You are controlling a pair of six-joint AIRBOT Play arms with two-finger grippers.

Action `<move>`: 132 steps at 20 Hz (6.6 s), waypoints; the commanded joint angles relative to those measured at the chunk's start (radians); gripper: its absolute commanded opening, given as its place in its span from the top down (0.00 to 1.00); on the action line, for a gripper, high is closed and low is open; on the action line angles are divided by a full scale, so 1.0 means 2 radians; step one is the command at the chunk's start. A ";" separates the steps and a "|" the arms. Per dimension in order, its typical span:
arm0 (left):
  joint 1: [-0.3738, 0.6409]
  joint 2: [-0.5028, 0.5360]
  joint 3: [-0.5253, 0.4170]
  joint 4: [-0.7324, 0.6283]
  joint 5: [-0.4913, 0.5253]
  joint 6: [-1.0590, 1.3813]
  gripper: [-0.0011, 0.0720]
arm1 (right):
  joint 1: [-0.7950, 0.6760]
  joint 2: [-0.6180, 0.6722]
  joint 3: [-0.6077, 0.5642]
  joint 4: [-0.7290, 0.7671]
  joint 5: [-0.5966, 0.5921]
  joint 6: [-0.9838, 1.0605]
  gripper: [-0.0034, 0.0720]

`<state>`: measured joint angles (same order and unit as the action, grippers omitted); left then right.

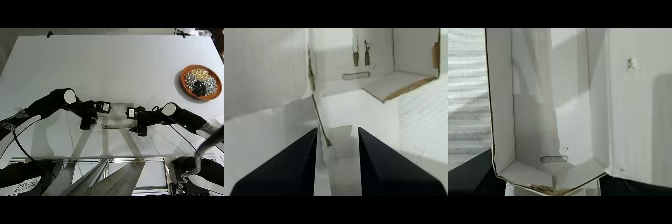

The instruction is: Fold the box and place the chain.

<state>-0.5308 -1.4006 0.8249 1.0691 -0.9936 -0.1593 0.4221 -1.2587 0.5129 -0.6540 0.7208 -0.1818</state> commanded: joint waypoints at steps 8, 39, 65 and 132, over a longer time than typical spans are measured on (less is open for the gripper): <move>-0.026 0.000 -0.001 -0.026 -0.012 0.044 0.64 | 0.000 0.000 0.000 0.000 0.000 0.000 0.56; -0.081 0.002 -0.036 -0.120 0.097 -0.010 0.79 | 0.000 0.000 0.000 0.000 0.000 0.000 0.56; 0.129 0.154 -0.130 -0.110 -0.023 -0.371 0.98 | 0.000 0.000 0.000 0.000 0.000 0.000 0.56; -0.100 0.035 -0.002 0.026 0.113 -0.781 0.23 | 0.000 0.000 0.000 0.002 -0.001 0.000 0.56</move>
<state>-0.7074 -1.3041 0.7986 1.0550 -0.7498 -1.6066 0.4229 -1.2591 0.5129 -0.6514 0.7189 -0.1833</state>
